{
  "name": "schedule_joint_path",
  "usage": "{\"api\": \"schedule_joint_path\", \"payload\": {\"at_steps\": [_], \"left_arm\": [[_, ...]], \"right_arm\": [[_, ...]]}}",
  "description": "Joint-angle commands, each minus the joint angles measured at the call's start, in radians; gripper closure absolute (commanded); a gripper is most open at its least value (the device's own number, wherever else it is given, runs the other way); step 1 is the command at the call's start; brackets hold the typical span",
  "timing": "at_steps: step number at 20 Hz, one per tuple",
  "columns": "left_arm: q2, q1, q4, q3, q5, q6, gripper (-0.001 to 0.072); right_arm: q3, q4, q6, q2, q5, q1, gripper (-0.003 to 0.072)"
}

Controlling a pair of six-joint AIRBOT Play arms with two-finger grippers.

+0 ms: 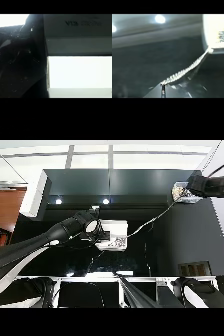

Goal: Fold the box and place the chain.

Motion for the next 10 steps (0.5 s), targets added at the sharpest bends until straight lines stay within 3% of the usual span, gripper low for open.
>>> {"api": "schedule_joint_path", "payload": {"at_steps": [1,10], "left_arm": [[0.0,0.0,0.0,0.0,-0.002,0.0,0.0678],[0.0,0.0,0.0,0.0,-0.006,0.0,0.0679]], "right_arm": [[0.001,0.224,-0.072,0.14,0.056,0.01,0.0667],[-0.005,0.579,-0.355,0.147,0.236,0.011,0.0667]]}}
